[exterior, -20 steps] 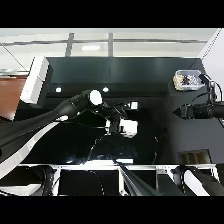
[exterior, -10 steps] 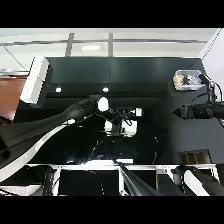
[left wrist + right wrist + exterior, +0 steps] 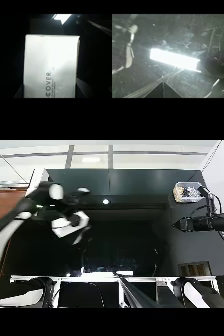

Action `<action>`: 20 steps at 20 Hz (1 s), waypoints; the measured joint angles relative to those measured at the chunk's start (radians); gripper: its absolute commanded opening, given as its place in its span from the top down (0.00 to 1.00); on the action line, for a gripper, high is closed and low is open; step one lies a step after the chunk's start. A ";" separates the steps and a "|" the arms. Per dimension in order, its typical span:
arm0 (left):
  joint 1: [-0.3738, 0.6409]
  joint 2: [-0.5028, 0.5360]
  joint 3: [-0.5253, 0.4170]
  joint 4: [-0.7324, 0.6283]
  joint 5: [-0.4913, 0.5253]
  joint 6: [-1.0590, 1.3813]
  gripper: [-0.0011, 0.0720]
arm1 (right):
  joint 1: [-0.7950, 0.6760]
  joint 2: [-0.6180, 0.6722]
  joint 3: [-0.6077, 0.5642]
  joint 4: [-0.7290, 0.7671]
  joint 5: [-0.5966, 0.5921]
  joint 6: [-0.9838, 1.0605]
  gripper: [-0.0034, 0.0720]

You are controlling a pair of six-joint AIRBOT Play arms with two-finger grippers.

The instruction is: Fold the box and place the chain.

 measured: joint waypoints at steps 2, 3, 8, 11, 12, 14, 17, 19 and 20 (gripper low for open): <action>0.183 0.058 -0.048 0.012 -0.066 -0.047 0.53 | 0.015 0.000 0.000 0.001 0.000 0.000 0.93; 0.266 0.087 -0.071 0.018 -0.089 -0.060 0.53 | 0.023 0.000 0.000 0.000 -0.001 0.000 0.93; 0.651 0.207 -0.159 0.022 -0.087 -0.088 0.53 | 0.042 0.000 0.000 0.000 -0.012 0.000 0.93; 0.788 0.229 -0.174 -0.014 0.001 -0.037 0.53 | 0.045 0.000 0.000 0.000 -0.028 0.008 0.93; 0.815 0.233 -0.177 -0.026 0.033 0.006 0.53 | 0.045 0.000 0.000 -0.001 -0.032 0.010 0.93; 0.847 0.234 -0.181 -0.050 0.116 0.075 0.53 | 0.046 0.000 0.000 -0.001 -0.038 0.012 0.93; 0.867 0.204 -0.183 -0.104 0.235 0.145 0.53 | 0.046 0.000 0.000 -0.001 -0.056 0.014 0.93; 0.868 0.171 -0.184 -0.146 0.279 0.200 0.53 | 0.046 0.000 0.000 -0.001 -0.071 0.016 0.93; 0.865 0.153 -0.184 -0.161 0.300 0.220 0.50 | 0.046 0.000 0.000 -0.001 -0.074 0.018 0.93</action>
